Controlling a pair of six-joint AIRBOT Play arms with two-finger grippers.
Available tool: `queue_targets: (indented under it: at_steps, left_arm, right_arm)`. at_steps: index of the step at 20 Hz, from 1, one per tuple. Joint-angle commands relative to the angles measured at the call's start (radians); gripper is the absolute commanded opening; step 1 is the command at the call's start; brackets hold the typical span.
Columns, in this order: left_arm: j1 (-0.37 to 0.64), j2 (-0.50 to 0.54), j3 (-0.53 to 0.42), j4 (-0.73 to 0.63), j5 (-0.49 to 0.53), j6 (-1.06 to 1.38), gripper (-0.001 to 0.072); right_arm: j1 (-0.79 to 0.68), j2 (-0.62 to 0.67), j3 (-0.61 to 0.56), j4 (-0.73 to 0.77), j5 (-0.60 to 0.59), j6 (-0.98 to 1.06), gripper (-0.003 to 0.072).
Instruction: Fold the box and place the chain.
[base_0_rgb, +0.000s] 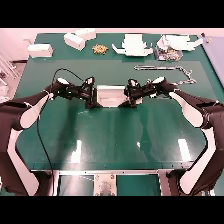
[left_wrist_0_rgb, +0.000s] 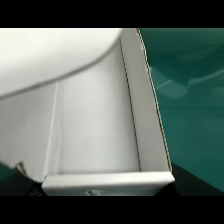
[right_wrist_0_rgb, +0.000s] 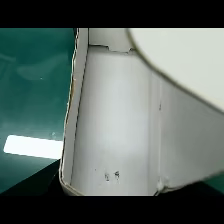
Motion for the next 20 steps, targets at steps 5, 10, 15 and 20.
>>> queue_targets:
  at_steps: [5,10,15,20]
  left_arm:
    - [-0.001,-0.008,0.001,-0.040,0.051,0.070,0.0533]
    - [-0.001,-0.010,0.000,-0.035,0.036,0.061,0.0402]
    - [-0.001,-0.010,0.000,-0.032,0.045,0.044,0.0401]
    - [-0.001,-0.010,0.000,-0.033,0.060,-0.010,0.0402]
  right_arm:
    - [0.000,0.000,0.000,-0.001,0.002,0.000,0.0475]
    - [0.000,0.000,0.000,-0.001,0.002,0.000,0.0476]
    - [0.000,0.000,0.000,-0.001,0.002,0.000,0.0476]
    - [0.000,0.000,0.000,-0.001,0.002,0.000,0.0476]
